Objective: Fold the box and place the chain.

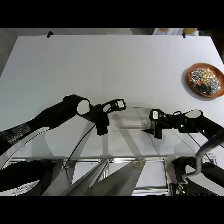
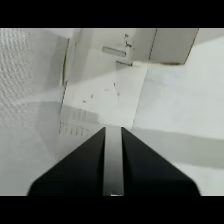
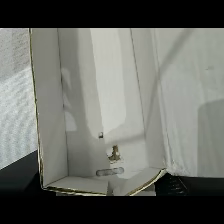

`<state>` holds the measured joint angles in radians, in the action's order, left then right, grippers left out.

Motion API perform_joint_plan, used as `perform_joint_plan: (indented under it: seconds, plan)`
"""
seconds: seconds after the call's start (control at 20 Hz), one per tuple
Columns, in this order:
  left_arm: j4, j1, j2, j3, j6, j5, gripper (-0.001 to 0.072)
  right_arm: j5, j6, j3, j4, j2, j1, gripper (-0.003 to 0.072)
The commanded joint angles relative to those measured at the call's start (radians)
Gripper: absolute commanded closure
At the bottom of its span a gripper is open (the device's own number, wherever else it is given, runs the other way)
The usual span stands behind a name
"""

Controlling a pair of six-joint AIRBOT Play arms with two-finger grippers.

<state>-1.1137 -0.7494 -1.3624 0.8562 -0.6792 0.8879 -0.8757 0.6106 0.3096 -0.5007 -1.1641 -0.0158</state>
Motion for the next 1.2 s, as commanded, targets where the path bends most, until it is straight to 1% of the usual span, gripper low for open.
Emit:
perform_joint_plan:
  seconds: [0.0, 0.05, 0.1, 0.25, 0.45, 0.85, 1.0, 1.05, 1.15]
  plan:
    - [0.011, 0.010, 0.001, -0.034, 0.212, -0.060, 0.0426, 0.000, 0.000, 0.000, 0.000, 0.000, 0.000, 0.0170]
    - [0.030, 0.011, 0.001, -0.038, 0.253, -0.085, 0.0363, 0.000, 0.000, 0.000, 0.000, 0.000, 0.000, 0.0170]
    - [0.053, 0.011, 0.000, -0.038, 0.291, -0.109, 0.0359, 0.000, 0.000, 0.000, 0.000, 0.000, 0.000, 0.0170]
    - [0.116, 0.011, 0.000, -0.038, 0.434, -0.171, 0.0359, 0.000, 0.000, 0.000, 0.000, 0.000, 0.000, 0.0170]
    - [0.163, 0.014, -0.005, -0.038, 0.543, -0.192, 0.0359, 0.000, 0.000, 0.000, 0.000, 0.000, 0.000, 0.0170]
    - [0.199, 0.006, -0.056, -0.038, 0.545, -0.200, 0.0361, 0.000, 0.000, 0.000, 0.000, 0.000, 0.000, 0.0170]
    - [0.215, -0.006, -0.056, -0.038, 0.545, -0.200, 0.0375, 0.000, 0.000, 0.000, 0.000, 0.000, 0.000, 0.0170]
    - [0.217, -0.011, -0.056, -0.038, 0.545, -0.200, 0.0400, 0.000, 0.000, 0.000, 0.000, 0.000, 0.000, 0.0170]
    - [0.217, -0.020, -0.056, -0.038, 0.545, -0.200, 0.0403, 0.000, 0.000, 0.000, 0.000, 0.000, 0.000, 0.0170]
